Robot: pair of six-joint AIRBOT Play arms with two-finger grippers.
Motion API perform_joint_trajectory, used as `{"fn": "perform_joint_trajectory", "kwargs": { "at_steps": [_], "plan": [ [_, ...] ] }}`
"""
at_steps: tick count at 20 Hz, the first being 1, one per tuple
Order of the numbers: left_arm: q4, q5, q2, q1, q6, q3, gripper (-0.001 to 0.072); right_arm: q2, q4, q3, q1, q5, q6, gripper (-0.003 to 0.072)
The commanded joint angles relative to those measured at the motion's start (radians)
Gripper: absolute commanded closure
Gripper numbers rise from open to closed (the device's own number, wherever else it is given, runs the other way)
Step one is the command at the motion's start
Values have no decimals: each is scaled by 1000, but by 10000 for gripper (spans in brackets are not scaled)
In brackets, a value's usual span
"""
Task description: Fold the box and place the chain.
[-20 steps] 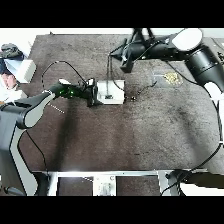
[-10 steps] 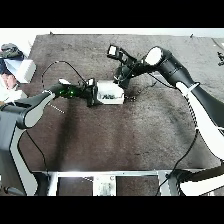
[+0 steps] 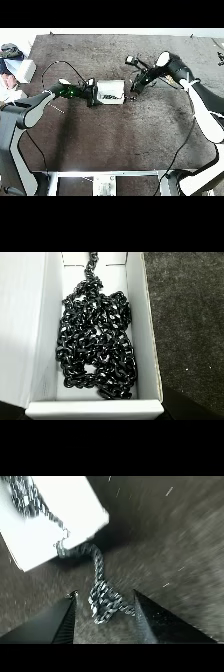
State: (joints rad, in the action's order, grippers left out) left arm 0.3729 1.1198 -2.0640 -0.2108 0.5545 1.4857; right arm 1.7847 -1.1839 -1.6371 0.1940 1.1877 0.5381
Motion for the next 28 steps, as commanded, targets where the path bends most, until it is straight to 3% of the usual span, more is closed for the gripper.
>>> {"fn": "perform_joint_trajectory", "kwargs": {
  "at_steps": [1, 5, 7, 18, 19, 24, 28],
  "plan": [
    [0, 0, 0, 1, 0, 0, 313, 77, -9, -1, -18, 39, -28, 298],
    [0, 0, 0, 1, 0, 0, 312, 135, -10, -1, -17, 17, -45, 300],
    [0, 0, 0, 1, 0, 0, 312, 142, -9, -1, -16, -22, -45, 408],
    [0, 0, 0, 1, 0, 0, 313, 146, -5, -1, 9, -13, -49, 421],
    [0, 0, 0, 1, 0, 0, 313, 150, -6, -1, 8, -13, -61, 630],
    [0, 0, 0, 1, 0, 0, 313, 139, -5, -25, 8, 73, -70, 669],
    [0, 0, 0, 1, 0, 0, 313, 7, 56, -48, 8, 98, -67, 670]
  ]
}}
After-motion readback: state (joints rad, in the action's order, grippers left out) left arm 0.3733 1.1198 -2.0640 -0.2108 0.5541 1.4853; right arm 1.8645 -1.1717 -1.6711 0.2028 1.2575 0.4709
